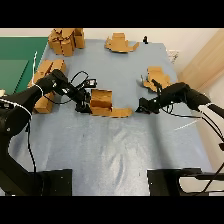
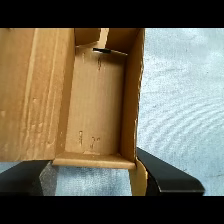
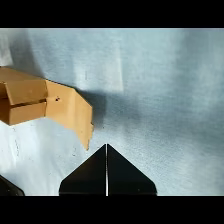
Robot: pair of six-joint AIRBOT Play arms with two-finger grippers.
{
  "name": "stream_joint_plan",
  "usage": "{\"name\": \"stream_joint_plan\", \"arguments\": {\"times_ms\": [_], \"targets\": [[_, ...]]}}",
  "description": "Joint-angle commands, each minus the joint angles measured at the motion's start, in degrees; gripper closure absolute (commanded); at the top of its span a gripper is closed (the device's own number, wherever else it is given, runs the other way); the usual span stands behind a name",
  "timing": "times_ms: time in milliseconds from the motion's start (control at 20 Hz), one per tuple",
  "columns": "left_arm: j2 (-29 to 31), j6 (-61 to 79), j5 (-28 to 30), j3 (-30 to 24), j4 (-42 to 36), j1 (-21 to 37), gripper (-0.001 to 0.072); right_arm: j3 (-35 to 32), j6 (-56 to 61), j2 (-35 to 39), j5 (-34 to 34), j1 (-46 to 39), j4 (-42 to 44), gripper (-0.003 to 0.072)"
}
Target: Fold the box.
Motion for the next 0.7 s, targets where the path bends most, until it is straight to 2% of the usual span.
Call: {"name": "stream_joint_plan", "arguments": {"times_ms": [0,400,650], "targets": [[0.0,0.0,-0.4,0.0,-0.2,0.0,0.0651,-1.7,2.1,-2.2,2.1,0.8,2.8,0.0681],[0.0,0.0,-0.4,0.0,-0.2,0.0,0.0651,0.2,-5.6,-8.4,3.5,6.2,13.8,0.0681],[0.0,0.0,-0.5,0.0,-0.2,0.0,0.0651,3.7,-10.1,-8.9,3.7,8.2,18.0,0.0682]]}}
